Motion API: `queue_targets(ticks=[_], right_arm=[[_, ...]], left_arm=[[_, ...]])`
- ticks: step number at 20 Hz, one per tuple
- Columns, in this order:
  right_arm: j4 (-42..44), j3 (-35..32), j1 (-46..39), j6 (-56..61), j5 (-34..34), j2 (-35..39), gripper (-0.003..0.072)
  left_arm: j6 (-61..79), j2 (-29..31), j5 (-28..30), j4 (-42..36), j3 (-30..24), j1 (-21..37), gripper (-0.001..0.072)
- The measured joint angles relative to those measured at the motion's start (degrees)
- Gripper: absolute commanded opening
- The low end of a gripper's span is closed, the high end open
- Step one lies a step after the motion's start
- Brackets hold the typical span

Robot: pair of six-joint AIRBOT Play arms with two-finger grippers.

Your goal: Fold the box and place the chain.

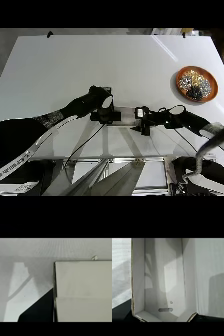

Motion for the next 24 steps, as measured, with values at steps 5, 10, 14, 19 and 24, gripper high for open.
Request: queue_targets(ticks=[5,10,14,19,24], right_arm=[[-0.07,0.0,0.02,0.0,0.0,0.0,0.0408],[-0.09,0.0,0.02,0.0,0.07,0.0,0.0408],[-0.11,0.0,0.02,0.0,0.07,0.0,0.0408],[-0.11,0.0,0.02,0.0,0.07,0.0,0.0408],[-0.11,0.0,0.02,0.0,0.07,0.0,0.0408]], left_arm=[[6.16,4.48,-1.36,0.02,0.02,2.01,0.0286],[16.79,10.6,-5.9,0.17,0.02,4.92,0.0702],[42.99,16.0,-9.16,-1.6,-3.23,8.44,0.0696],[87.08,20.17,1.16,-11.78,-13.97,13.6,0.0695],[116.5,15.98,13.38,-23.04,-19.3,17.14,0.0698]])
